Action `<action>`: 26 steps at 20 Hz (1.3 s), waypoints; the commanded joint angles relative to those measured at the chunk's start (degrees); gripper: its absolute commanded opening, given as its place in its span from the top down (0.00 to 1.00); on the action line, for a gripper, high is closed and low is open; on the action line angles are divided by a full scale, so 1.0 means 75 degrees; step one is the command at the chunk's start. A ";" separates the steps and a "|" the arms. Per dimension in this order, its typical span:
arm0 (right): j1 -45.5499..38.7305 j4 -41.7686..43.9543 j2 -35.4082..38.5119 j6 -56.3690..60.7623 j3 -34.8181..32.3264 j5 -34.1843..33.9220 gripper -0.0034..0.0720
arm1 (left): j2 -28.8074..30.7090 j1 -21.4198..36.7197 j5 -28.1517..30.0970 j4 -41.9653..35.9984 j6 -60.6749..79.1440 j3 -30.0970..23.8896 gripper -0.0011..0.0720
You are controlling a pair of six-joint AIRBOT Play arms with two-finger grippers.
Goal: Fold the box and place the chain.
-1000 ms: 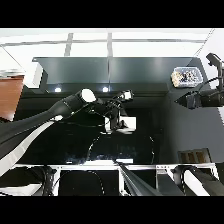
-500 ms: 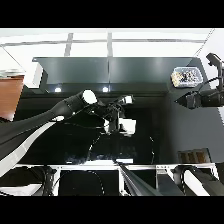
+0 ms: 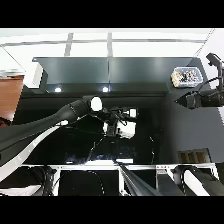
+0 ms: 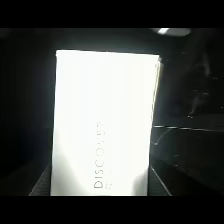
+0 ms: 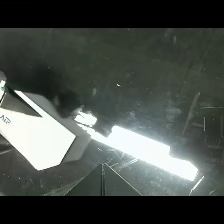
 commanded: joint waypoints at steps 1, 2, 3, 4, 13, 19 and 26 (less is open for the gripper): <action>-0.0003 0.0003 0.0003 0.0000 0.0009 0.0015 0.94 | 0.0318 0.0154 -0.0224 0.1253 -0.2355 0.0154 0.53; -0.0003 0.0003 0.0003 0.0000 0.0009 0.0009 0.94 | 0.0565 0.0329 -0.0519 0.1737 -0.2970 0.0149 0.53; -0.0003 0.0003 0.0003 0.0000 0.0009 0.0009 0.94 | 0.0868 0.0595 -0.0959 0.2311 -0.3681 0.0146 0.53; -0.0003 0.0006 0.0003 0.0000 0.0009 0.0003 0.94 | 0.1157 0.0938 -0.1454 0.2868 -0.4436 0.0137 0.53; 0.0003 0.0041 0.0003 0.0003 0.0009 -0.0192 0.94 | 0.3136 0.7743 -0.3378 0.4631 -0.7968 -0.1227 0.53; 0.0035 0.0542 -0.0006 0.0003 0.0009 -0.0551 0.94 | 0.2707 0.9827 -0.1145 0.3885 -0.6700 -0.1230 0.52; 0.0035 0.0554 -0.0012 0.0356 0.0009 -0.0833 0.94 | 0.0947 0.9524 -0.0119 0.3302 -0.5861 -0.0323 0.53</action>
